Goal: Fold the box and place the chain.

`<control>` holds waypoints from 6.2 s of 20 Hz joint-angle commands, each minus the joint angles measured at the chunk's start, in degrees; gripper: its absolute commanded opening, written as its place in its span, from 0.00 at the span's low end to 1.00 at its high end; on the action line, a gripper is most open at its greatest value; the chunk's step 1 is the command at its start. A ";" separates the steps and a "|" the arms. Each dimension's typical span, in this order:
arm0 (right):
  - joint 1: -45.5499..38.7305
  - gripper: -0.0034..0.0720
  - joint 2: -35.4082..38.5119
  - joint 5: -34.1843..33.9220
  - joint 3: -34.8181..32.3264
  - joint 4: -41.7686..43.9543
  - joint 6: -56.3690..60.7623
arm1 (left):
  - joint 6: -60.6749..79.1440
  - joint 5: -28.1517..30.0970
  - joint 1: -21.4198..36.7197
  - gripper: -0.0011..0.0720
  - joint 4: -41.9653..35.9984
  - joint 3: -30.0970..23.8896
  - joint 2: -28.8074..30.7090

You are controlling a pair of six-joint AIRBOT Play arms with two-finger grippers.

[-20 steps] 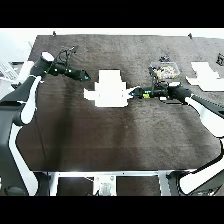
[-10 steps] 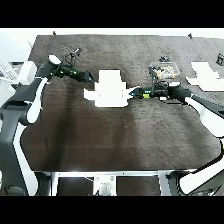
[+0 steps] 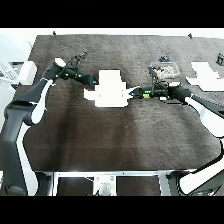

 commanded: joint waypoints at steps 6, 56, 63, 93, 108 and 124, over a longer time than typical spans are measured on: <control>0.00 0.06 -0.02 0.04 0.07 0.00 -0.04 | 2.34 2.05 -0.57 0.68 -5.49 -0.04 -2.78; -11.82 0.35 1.57 3.04 0.00 8.74 -6.73 | 42.32 -8.83 -0.68 0.03 -26.01 -1.05 -4.61; -11.82 0.34 1.33 2.12 -0.33 8.74 -8.13 | 53.77 -4.26 -3.15 0.03 -25.79 -1.05 -4.63; -12.15 0.44 3.41 15.21 -2.34 19.71 -36.70 | 71.67 -2.08 -3.37 0.04 -27.41 -9.31 -4.74; -6.49 1.00 9.40 8.61 -7.87 -0.37 -69.02 | 71.17 -2.03 -3.37 0.04 -28.28 -9.31 -4.74; 0.17 1.00 9.70 1.84 -10.54 -9.01 -68.98 | 71.17 -2.03 -3.37 0.04 -28.28 -9.31 -4.74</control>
